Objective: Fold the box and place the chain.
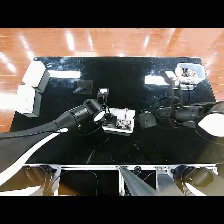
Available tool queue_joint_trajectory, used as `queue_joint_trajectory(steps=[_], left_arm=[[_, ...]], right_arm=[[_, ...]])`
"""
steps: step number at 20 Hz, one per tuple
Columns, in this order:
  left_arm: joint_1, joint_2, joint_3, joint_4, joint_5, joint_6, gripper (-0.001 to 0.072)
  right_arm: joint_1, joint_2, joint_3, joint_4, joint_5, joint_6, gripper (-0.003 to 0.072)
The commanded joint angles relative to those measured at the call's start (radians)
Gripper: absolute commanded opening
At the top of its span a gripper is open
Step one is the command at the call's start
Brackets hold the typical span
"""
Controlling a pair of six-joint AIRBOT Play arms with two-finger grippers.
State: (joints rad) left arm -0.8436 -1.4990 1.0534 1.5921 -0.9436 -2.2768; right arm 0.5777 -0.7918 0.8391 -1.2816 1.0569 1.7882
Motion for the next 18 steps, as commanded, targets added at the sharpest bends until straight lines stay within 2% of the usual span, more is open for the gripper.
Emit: queue_joint_trajectory(steps=[1,5,11,13,14,18], left_arm=[[0.001,0.0,0.001,0.0,0.001,0.0,0.0026],[0.001,0.0,0.001,0.0,0.0,0.0,0.0026],[0.001,0.0,0.001,0.0,0.0,0.0,0.0026],[0.001,0.0,0.001,0.0,0.0,0.0,0.0026],[0.001,0.0,0.001,0.0,0.0,0.0,0.0026],[0.001,0.0,0.001,0.0,0.0,0.0,0.0026]], right_arm=[[0.004,-0.063,-0.074,0.099,-0.152,-0.013,0.0594],[0.004,-0.2,-0.072,0.104,-0.362,-0.025,0.0594],[0.004,-0.287,-0.072,0.162,-0.506,-0.032,0.0579],[0.004,-0.287,-0.072,0.164,-0.489,-0.06,0.0161],[0.004,-0.287,-0.072,0.164,-0.478,-0.073,0.004],[0.004,-0.287,-0.072,0.164,-0.424,-0.084,0.0023]])
